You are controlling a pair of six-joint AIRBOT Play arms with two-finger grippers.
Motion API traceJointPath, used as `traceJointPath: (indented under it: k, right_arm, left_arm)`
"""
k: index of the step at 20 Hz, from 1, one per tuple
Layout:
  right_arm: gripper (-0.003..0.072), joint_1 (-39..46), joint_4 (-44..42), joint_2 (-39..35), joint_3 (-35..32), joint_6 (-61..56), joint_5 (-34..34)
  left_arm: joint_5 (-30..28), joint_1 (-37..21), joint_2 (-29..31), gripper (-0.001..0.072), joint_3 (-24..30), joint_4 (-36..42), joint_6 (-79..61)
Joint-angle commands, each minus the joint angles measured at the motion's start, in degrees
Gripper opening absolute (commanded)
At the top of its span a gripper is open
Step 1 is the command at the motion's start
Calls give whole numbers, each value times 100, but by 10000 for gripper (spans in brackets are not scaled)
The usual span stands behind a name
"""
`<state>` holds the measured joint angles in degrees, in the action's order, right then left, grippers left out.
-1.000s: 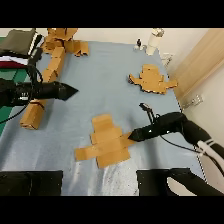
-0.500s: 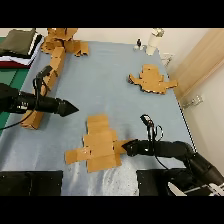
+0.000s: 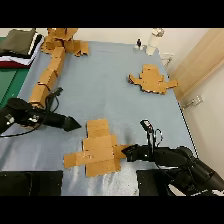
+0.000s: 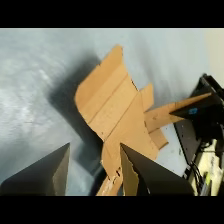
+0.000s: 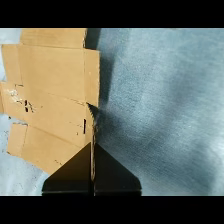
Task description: Fold the box.
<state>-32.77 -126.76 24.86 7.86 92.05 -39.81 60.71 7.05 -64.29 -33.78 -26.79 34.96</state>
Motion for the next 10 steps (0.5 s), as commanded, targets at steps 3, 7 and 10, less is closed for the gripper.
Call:
traceJointPath:
  k: [3,7,10]
  right_arm:
    - [-1,-46,105,-17,-9,-114,13]
    - [-1,-46,103,-17,-7,-116,-9]
    - [-1,-46,103,-17,-7,-116,-28]
  left_arm:
    - [-295,920,-920,468,68,385,-208]
    - [-511,1261,-1193,468,63,951,-505]
    - [-470,1261,-1233,467,63,1460,-861]
